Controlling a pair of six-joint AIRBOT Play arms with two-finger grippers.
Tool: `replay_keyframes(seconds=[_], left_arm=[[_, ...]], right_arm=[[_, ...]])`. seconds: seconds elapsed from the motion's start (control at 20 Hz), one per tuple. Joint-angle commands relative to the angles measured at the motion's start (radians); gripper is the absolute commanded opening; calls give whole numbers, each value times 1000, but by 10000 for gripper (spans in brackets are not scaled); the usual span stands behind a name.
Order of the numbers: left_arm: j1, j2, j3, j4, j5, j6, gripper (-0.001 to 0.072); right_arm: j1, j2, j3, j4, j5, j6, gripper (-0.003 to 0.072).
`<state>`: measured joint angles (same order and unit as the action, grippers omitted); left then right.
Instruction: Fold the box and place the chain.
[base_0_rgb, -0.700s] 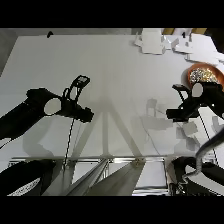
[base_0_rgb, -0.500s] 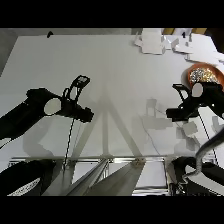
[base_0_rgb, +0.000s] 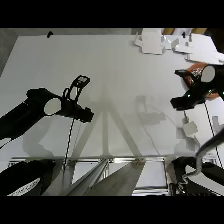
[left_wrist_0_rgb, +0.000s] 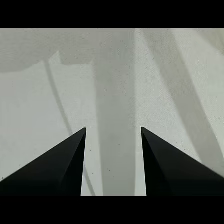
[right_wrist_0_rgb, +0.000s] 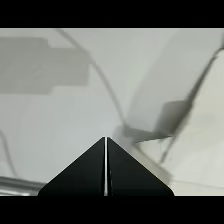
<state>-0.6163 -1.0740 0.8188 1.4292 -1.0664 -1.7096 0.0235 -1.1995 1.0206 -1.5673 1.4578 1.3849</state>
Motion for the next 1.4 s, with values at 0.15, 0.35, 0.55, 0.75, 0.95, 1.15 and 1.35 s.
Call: replay_keyframes(seconds=[0.15, 0.35, 0.55, 0.75, 0.95, 1.15, 1.35], left_arm=[[-1, -1, 0, 0, 0, 0, 391], [-1, -1, 0, 0, 0, 0, 391], [-1, -1, 0, 0, 0, 0, 391], [-1, -1, 0, 0, 0, 0, 391], [-1, -1, 0, 0, 1, 0, 391], [-1, -1, 0, 0, 0, 0, 391], [-1, -1, 0, 0, 0, 0, 391]], right_arm=[[-118, -3, 82, -399, -137, -3, 23], [-366, -3, 81, -327, -142, -4, 272], [-570, -19, 81, -185, -165, -10, 470], [-656, -96, 79, -188, -111, -11, 466], [-660, -133, 34, -276, -100, -33, 466], [-660, -157, -7, -380, -114, -27, 465], [-660, -174, -7, -480, -151, 13, 393]])
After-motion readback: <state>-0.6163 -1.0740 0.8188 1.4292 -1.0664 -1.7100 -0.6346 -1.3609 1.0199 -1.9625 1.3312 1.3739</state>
